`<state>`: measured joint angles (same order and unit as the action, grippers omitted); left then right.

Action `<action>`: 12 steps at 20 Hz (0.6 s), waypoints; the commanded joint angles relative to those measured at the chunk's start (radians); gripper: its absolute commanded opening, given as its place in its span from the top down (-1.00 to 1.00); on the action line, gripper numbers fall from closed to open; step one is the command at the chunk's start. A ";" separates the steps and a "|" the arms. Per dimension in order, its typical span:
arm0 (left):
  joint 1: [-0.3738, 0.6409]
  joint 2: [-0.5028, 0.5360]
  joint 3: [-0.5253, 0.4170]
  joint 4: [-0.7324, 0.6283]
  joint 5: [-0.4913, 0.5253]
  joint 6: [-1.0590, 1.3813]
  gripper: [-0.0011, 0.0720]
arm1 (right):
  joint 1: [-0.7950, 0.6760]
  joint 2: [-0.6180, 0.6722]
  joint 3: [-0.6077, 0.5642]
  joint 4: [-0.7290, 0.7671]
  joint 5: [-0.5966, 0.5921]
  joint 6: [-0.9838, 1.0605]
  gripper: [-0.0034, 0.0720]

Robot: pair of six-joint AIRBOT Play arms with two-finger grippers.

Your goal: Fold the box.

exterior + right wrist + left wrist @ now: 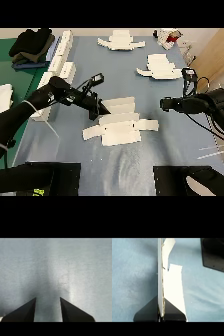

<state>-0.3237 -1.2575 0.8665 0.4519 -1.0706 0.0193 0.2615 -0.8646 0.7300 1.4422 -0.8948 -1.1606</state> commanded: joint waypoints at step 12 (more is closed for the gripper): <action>-0.325 0.291 -0.359 -0.072 0.619 0.182 0.94 | -0.010 -0.092 0.019 0.058 0.031 0.064 -0.33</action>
